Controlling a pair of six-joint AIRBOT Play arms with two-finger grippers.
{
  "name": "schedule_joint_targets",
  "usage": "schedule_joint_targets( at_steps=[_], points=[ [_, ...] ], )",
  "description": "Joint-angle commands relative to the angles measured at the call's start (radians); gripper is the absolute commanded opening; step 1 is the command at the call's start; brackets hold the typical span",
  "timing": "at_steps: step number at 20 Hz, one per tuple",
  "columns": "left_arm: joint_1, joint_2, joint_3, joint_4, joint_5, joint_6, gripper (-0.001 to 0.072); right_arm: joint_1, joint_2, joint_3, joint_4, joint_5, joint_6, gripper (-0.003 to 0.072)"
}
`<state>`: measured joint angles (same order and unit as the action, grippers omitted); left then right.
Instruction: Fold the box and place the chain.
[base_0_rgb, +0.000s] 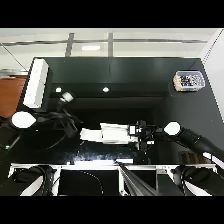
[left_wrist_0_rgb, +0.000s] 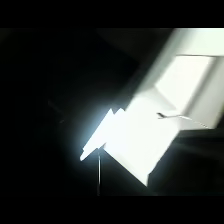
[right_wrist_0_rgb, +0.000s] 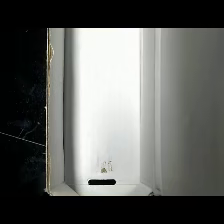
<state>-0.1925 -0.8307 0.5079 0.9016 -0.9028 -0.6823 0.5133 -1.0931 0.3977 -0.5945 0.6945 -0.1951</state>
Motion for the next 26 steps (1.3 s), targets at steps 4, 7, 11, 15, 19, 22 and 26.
schedule_joint_targets(
  at_steps=[4,7,11,15,19,22,26],
  points=[
    [0.312,0.005,-0.088,0.028,-0.162,-0.655,0.0028,0.000,0.000,0.001,0.000,0.000,0.000,0.0424],
    [0.316,-0.080,-0.132,-0.045,-0.237,-0.665,0.0028,0.000,0.000,0.001,0.000,0.000,0.000,0.0424],
    [0.315,-0.256,-0.144,-0.237,-0.253,-0.473,0.0028,0.000,0.000,0.001,0.000,0.000,0.000,0.0423],
    [0.210,-0.363,-0.143,-0.317,-0.188,-0.398,0.0027,0.000,0.000,0.001,0.000,0.000,0.000,0.0424],
    [0.071,-0.408,-0.143,-0.346,-0.126,-0.367,0.0027,0.000,0.000,0.001,0.000,0.000,0.000,0.0423],
    [0.048,-0.408,-0.142,-0.404,-0.121,-0.305,0.0027,0.000,0.000,0.001,0.000,0.000,0.000,0.0424],
    [0.048,-0.372,-0.127,-0.423,-0.130,-0.278,0.0034,0.000,0.000,0.001,0.000,0.001,0.000,0.0424]
  ],
)
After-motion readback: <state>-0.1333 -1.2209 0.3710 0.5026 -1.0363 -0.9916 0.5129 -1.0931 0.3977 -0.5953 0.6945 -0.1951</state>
